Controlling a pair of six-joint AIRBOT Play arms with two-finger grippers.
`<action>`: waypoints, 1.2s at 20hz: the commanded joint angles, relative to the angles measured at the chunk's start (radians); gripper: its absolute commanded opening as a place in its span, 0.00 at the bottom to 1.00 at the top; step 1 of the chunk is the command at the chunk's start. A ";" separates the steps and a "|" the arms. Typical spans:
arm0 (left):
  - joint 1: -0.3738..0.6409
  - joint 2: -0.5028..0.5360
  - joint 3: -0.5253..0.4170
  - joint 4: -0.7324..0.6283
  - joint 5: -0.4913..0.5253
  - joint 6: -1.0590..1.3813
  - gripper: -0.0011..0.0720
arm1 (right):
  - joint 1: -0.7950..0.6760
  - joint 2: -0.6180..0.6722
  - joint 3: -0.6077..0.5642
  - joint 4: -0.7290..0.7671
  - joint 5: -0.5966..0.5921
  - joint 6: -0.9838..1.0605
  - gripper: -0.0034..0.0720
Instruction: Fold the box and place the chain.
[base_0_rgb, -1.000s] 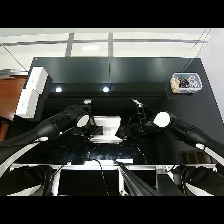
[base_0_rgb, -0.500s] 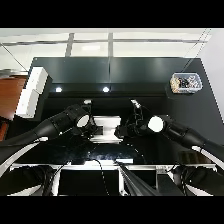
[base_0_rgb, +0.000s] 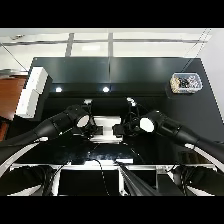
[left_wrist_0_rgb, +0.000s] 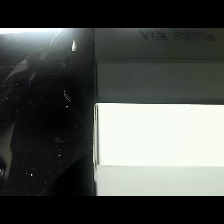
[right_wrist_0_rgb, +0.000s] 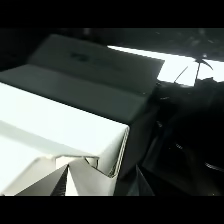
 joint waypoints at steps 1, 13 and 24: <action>0.001 -0.001 0.000 0.001 0.001 -0.001 0.05 | 0.034 -0.040 0.056 -0.143 0.096 0.140 0.67; 0.001 -0.001 0.000 0.001 0.002 -0.001 0.05 | 0.063 -0.088 0.117 -0.229 0.182 0.255 0.67; 0.001 -0.001 0.000 0.002 0.005 -0.001 0.05 | 0.097 -0.135 0.172 -0.213 0.232 0.334 0.52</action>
